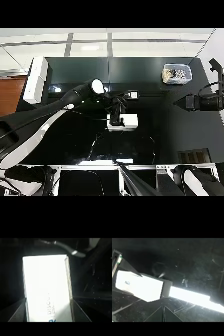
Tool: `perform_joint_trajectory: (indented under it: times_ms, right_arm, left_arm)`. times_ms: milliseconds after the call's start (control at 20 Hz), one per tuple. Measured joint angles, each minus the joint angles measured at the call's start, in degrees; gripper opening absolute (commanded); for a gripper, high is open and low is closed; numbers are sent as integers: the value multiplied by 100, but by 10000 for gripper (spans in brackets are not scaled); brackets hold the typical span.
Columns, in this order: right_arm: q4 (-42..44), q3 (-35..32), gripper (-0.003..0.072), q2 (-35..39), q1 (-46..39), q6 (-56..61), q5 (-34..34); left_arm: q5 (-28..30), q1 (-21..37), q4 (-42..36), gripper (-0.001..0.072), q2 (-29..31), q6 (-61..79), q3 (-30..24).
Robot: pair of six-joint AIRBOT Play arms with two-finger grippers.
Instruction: Fold the box and place the chain.
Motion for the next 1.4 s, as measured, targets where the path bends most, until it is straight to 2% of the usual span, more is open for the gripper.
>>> perform_joint_trajectory:
  times_ms: [300, 350, 400, 500, 650, 750, 900, 1000, 1100, 1250, 1400]
  right_arm:
    - [-90, 0, 18, 0, 0, 0, 0]
    - [-116, 0, 18, 0, 0, -2, -2]
    - [-120, 0, 18, 0, 0, -2, -9]
    - [-146, 0, 18, 2, 0, -2, -26]
    - [-157, 0, 17, 2, 0, -2, -63]
    - [-162, 0, 18, 0, 0, -2, -72]
    - [-164, 0, 18, 2, 0, -2, -87]
    - [-164, 0, 17, 2, 0, 0, -90]
    - [-166, -2, 17, 0, 0, 0, -90]
    - [-164, -33, 18, 2, 0, -2, -107]
    - [-166, -87, 18, 0, 0, 0, -197]
  left_arm:
    - [229, -481, 1056, 708, -7, -1207, 186]
    - [317, -573, 1281, 683, -22, -1453, 197]
    - [387, -667, 1541, 561, -33, -1703, 205]
    - [409, -778, 1941, 364, -39, -2094, 251]
    - [-72, -669, 2538, 349, 87, -2767, 417]
    - [-341, -378, 2876, 349, 413, -3375, 494]
    - [-1021, 411, 3329, 349, 1139, -4509, 411]
    - [-1342, 1143, 3543, 349, 1709, -5134, 79]
    - [-1561, 2050, 3716, 349, 2299, -5582, -476]
    - [-1631, 3633, 3899, 349, 2944, -5949, -1394]
    - [-1388, 5080, 3873, 349, 3088, -6074, -1978]
